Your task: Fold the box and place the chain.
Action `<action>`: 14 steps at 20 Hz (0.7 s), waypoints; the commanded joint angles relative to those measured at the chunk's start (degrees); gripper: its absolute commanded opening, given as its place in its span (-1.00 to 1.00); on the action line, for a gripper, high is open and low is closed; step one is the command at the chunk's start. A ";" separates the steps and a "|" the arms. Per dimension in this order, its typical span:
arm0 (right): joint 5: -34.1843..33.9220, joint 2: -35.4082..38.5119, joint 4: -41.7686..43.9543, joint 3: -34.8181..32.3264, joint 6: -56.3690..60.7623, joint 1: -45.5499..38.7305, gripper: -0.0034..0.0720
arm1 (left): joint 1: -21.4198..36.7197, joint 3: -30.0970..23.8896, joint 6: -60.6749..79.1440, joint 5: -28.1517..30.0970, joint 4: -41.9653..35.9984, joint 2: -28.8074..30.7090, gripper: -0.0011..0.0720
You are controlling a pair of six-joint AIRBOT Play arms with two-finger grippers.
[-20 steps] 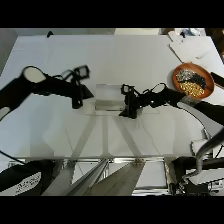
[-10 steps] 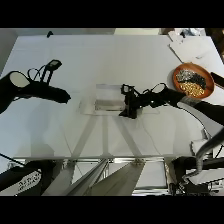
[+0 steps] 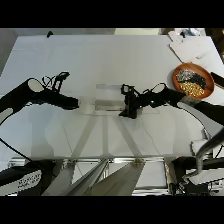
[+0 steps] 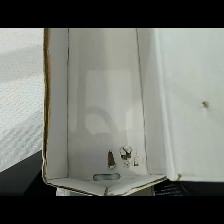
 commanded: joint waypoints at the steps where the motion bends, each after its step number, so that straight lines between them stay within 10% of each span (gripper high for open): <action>1: 0.02 -0.02 0.00 -0.02 0.02 0.00 0.42 | -1.36 -0.11 1.03 -0.04 -2.67 -0.37 -0.95; 14: 0.02 -0.02 0.00 -0.02 0.02 0.00 0.42 | -5.31 -0.13 1.03 0.24 -1.99 -1.86 -0.96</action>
